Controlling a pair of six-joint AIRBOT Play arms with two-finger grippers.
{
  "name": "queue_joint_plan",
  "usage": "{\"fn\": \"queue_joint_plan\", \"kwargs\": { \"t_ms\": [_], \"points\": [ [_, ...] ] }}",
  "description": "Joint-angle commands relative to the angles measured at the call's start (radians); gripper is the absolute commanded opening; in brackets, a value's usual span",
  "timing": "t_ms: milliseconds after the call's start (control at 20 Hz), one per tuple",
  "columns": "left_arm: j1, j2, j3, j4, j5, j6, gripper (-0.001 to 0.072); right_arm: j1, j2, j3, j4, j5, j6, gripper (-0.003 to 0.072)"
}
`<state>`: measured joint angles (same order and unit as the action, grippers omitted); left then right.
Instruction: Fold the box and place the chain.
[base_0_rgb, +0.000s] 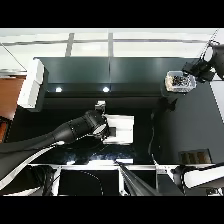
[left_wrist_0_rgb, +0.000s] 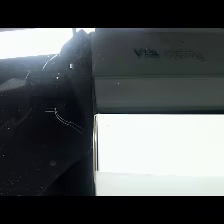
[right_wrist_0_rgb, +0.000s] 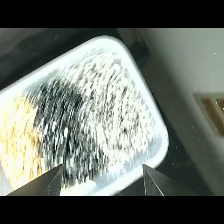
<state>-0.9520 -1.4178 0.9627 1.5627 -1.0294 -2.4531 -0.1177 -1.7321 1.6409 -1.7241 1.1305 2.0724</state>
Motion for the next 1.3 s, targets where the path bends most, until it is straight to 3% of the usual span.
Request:
{"fn": "queue_joint_plan", "kwargs": {
  "t_ms": [0,600,650,700,750,900,1050,1250],
  "points": [
    [0.0,0.0,0.0,0.0,0.001,0.0,0.0029,-0.009,-0.12,0.127,-0.005,0.04,0.14,0.0554],
    [0.0,0.0,0.0,0.0,0.001,0.0,0.003,-0.039,-0.235,0.134,0.0,-0.001,0.185,0.0554],
    [0.0,0.0,0.0,0.001,0.001,0.0,0.003,-0.038,-0.241,0.134,0.028,-0.025,0.148,0.0473],
    [0.0,0.0,0.0,0.001,0.0,0.0,0.003,-0.038,-0.24,0.135,0.052,-0.047,0.119,0.0266],
    [0.0,0.0,0.0,0.0,0.0,0.0,0.003,-0.038,-0.24,0.143,0.066,-0.047,0.093,0.0001],
    [0.0,0.0,0.0,0.0,0.0,0.0,0.0029,-0.038,-0.227,0.193,0.043,0.037,0.058,0.0011],
    [0.0,0.0,0.0,0.0,0.0,0.0,0.0029,-0.038,-0.167,0.244,0.023,0.117,-0.111,0.001],
    [0.0,0.0,0.0,0.001,0.004,0.0,0.0029,-0.018,0.023,0.245,0.029,0.257,-0.373,0.0008]
  ]
}}
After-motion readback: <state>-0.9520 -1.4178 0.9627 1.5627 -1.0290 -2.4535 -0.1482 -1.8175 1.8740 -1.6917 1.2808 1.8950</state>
